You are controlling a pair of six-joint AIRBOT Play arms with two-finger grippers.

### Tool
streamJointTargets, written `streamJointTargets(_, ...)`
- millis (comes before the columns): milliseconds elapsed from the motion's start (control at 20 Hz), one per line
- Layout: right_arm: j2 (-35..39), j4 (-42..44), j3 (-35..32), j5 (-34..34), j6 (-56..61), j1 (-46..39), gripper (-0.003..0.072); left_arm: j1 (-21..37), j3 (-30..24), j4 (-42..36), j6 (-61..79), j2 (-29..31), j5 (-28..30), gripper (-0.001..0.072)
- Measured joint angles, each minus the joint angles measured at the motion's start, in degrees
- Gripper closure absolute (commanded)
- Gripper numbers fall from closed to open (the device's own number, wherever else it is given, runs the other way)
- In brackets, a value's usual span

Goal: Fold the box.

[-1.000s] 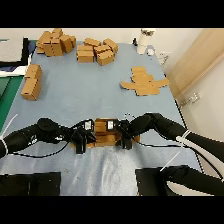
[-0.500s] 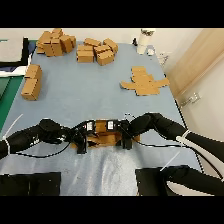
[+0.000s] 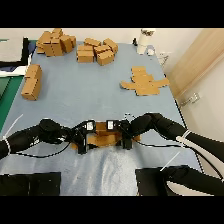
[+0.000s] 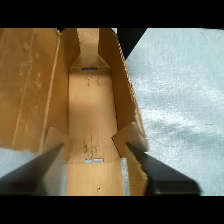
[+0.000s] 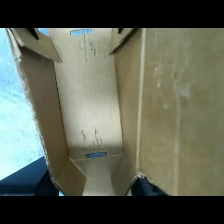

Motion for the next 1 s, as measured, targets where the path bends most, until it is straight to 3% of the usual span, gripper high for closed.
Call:
streamJointTargets(50,0.0,0.0,0.0,0.0,0.0,0.0,0.0163,0.0,0.0,0.1,-0.1,0.0,-0.2,0.0625)
streamJointTargets(100,0.0,0.1,0.0,0.0,0.1,0.0,0.0162,0.0,0.0,0.1,-0.1,0.1,-0.3,0.0695)
streamJointTargets(300,0.0,0.1,0.0,0.1,0.1,0.0,0.0163,0.7,0.0,3.4,-3.9,1.3,-0.5,0.0695)
streamJointTargets(550,0.0,0.0,0.0,0.1,0.0,0.0,0.0163,6.5,0.0,16.2,-19.2,6.9,-3.8,0.0695)
streamJointTargets(800,0.0,0.0,0.0,0.1,0.0,0.0,0.0162,12.6,0.0,25.7,-43.7,19.8,-8.9,0.0696)
streamJointTargets(1000,0.0,0.0,0.0,0.1,0.0,0.0,0.0163,16.3,-0.1,38.7,-78.3,26.9,-13.1,0.0697)
